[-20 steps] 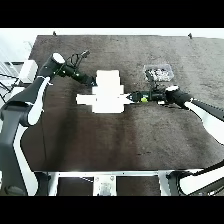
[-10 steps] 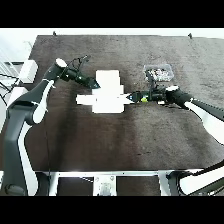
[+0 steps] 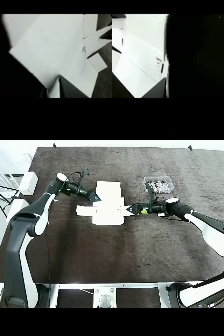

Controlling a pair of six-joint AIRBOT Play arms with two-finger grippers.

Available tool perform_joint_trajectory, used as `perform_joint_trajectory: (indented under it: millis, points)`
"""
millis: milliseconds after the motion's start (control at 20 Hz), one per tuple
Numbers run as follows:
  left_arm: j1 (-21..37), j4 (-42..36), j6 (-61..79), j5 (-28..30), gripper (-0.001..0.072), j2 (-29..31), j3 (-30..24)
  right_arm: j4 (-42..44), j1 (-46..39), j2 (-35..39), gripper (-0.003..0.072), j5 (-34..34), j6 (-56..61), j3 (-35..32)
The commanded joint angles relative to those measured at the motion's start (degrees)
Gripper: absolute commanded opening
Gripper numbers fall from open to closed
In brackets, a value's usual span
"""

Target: Fold the box and place the chain.

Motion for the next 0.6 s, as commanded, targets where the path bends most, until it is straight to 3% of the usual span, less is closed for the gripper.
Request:
perform_joint_trajectory:
  millis: [0,50,100,200,250,550]
  points:
    - [0.0,-1.4,1.4,-0.2,0.0165,-0.4,0.0,0.0,0.0,0.0,0.0017,0.0,0.0,0.0]
    - [0.0,-1.4,3.0,-1.3,0.015,-0.4,0.0,0.0,0.0,0.0,0.0018,0.0,0.0,0.0]
    - [0.0,-1.4,4.0,-1.9,0.0068,-0.4,0.0,0.0,0.0,0.0,0.0051,0.0,0.0,0.0]
    - [0.0,-2.0,7.5,-2.6,0.0066,-0.4,0.0,0.1,-0.3,0.0,0.0269,0.7,0.0,0.0]
    - [0.0,-2.4,9.9,-3.2,0.0019,-0.4,0.0,0.1,-0.4,0.0,0.0276,0.7,0.0,0.1]
    - [0.0,-4.0,31.1,-7.4,0.0013,-0.2,-0.3,1.1,-7.8,2.8,0.0277,1.1,0.0,0.1]
